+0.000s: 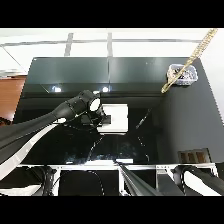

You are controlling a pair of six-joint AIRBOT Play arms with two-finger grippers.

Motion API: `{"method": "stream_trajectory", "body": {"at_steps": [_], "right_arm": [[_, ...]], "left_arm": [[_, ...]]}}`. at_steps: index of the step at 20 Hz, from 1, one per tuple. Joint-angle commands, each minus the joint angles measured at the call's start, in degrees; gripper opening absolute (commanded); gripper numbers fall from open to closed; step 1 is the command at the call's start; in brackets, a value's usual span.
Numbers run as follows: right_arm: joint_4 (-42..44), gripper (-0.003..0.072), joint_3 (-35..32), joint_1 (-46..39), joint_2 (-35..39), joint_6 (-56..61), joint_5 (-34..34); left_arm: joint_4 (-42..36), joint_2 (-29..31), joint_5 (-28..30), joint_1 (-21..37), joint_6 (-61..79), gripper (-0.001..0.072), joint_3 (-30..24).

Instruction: Fold the box and place the chain.

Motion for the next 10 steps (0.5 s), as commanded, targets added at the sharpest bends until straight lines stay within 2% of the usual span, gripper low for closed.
{"method": "stream_trajectory", "body": {"at_steps": [1,6,10], "right_arm": [[7.7,0.0025,0.2,0.8,0.5,-0.2,5.9],[16.7,0.0027,-2.4,0.9,0.5,-1.2,16.4],[19.0,0.0027,-6.0,6.0,0.5,-2.0,17.9]], "left_arm": [[0.0,0.0,0.0,0.0,0.0,0.0028,0.0],[0.0,0.0,0.0,0.0,0.0,0.0028,0.0],[0.0,0.0,0.0,0.0,0.0,0.0028,0.0]]}}
